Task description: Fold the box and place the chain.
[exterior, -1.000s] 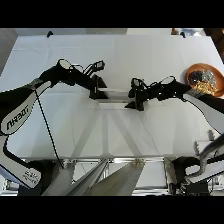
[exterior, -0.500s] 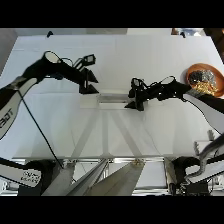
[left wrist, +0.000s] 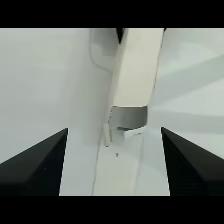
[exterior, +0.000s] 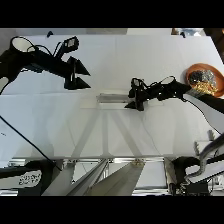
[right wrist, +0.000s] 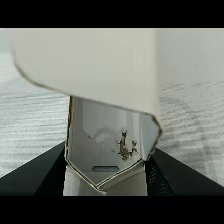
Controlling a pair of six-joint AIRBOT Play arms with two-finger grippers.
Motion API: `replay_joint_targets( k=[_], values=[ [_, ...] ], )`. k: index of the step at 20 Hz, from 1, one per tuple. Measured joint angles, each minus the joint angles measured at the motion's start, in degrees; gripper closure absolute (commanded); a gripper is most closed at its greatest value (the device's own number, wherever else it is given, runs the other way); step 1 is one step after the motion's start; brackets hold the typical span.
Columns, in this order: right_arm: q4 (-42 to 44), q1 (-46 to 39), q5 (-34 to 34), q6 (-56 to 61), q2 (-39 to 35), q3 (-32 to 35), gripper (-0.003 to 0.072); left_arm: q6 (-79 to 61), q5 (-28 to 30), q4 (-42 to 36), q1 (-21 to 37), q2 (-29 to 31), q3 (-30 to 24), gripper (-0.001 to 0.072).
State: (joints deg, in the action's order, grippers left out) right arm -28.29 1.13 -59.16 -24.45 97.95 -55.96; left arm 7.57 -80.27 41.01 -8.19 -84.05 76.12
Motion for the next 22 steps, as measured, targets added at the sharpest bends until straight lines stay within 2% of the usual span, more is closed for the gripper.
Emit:
replay_joint_targets(
  k=[3, 8, 11, 14, 15, 16, 17, 18, 22],
  values=[
    [-0.02, 0.00, 0.00, 0.00, 0.00, 0.00, 0.0444, 1.09, -2.08, 0.00, -2.43, 4.11, -4.79, 0.0064],
    [0.00, 0.00, 0.00, 0.00, 0.00, 0.00, 0.0444, 3.06, -3.28, -2.51, -5.66, 10.82, -17.22, 0.0064],
    [0.00, 0.00, 0.00, 0.00, 0.00, 0.00, 0.0444, 3.72, -2.80, -4.87, -6.19, 11.17, -20.85, 0.0064],
    [0.00, 0.00, 0.02, 0.00, 0.00, 0.00, 0.0444, 5.20, -3.45, -7.43, -6.43, 9.18, -22.21, 0.0075],
    [0.00, 0.00, 0.00, 0.00, 0.00, 0.00, 0.0444, 5.79, -3.67, -8.04, -6.47, 8.26, -22.43, 0.0142],
    [0.00, 0.00, 0.00, 0.00, 0.00, 0.00, 0.0444, 6.12, -3.58, -8.55, -6.49, 7.41, -22.60, 0.0329],
    [-0.02, 0.00, 0.00, 0.00, 0.00, 0.00, 0.0444, 6.21, -2.78, -8.92, -6.51, 6.49, -22.71, 0.0569],
    [0.00, 0.00, 0.00, 0.00, 0.00, 0.00, 0.0444, 6.40, -1.62, -9.33, -6.51, 5.68, -22.80, 0.0706],
    [0.00, 0.00, 0.00, 0.00, 0.00, 0.00, 0.0444, 3.19, 6.25, -12.94, -6.56, 2.69, -22.97, 0.0698]
  ],
)
